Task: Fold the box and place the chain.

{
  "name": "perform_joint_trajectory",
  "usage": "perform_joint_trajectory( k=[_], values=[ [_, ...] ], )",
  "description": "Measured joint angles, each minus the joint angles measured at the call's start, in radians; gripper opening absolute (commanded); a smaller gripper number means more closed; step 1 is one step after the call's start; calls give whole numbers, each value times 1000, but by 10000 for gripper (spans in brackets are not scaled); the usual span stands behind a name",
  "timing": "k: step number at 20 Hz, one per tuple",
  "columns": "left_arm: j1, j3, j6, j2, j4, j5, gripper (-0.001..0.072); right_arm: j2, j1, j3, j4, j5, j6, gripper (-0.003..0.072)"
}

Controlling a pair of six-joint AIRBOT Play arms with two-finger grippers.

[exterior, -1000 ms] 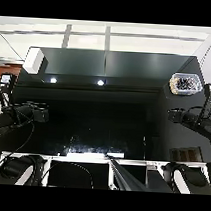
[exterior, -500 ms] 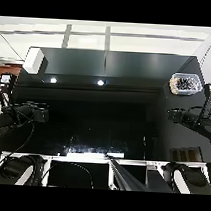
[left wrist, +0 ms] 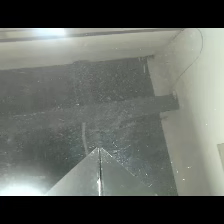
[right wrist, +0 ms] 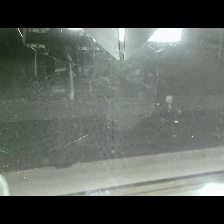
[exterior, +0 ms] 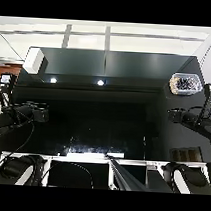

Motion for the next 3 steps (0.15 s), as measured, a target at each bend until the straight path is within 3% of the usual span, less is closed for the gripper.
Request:
perform_joint_trajectory(
  k=[3],
  values=[
    [0, 0, 0, 0, 0, 0, 32, 0, 0, 0, 0, 0, 0, 42]
  ],
)
